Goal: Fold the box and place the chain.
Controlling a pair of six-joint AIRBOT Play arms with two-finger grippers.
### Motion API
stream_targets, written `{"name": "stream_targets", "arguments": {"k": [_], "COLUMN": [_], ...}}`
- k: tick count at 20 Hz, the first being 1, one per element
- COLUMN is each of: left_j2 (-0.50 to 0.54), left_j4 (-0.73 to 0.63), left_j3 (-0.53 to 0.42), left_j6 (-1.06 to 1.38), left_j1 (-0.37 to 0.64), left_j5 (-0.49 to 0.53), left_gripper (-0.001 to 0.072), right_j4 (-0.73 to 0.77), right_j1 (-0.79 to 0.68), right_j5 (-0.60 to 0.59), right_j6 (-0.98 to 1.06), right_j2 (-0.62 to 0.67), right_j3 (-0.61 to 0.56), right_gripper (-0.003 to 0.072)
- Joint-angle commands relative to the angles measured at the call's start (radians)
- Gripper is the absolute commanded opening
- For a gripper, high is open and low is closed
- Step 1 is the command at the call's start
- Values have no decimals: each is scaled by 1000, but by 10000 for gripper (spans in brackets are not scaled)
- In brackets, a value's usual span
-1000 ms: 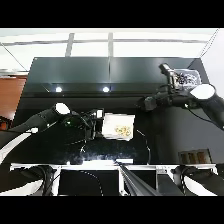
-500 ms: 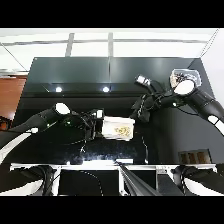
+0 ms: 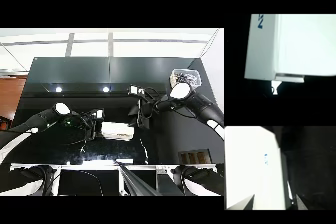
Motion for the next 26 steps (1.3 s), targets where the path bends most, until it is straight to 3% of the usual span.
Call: {"name": "stream_targets", "arguments": {"k": [1, 5, 20, 21, 22, 26], "left_j2": [-1, -1, -1, -1, -1, -1], "left_j4": [0, 0, 0, 0, 0, 0], "left_j3": [0, 0, 0, 0, 0, 0], "left_j6": [0, 0, 0, 0, 0, 0], "left_j1": [0, 0, 0, 0, 0, 0], "left_j5": [0, 0, 0, 0, 0, 0], "left_gripper": [395, 395, 394, 395, 394, 395], "right_j4": [-3, 81, -18, -18, -17, -15], "right_j1": [3, 17, 66, 67, 66, 67], "right_j5": [-8, -61, -117, -122, -122, -121], "right_j6": [-8, -72, -41, -41, -41, -40], "right_j2": [45, 52, 48, 48, 48, 48], "right_j3": [-71, -117, -117, -117, -117, -117], "right_gripper": [617, 617, 617, 591, 425, 424]}}
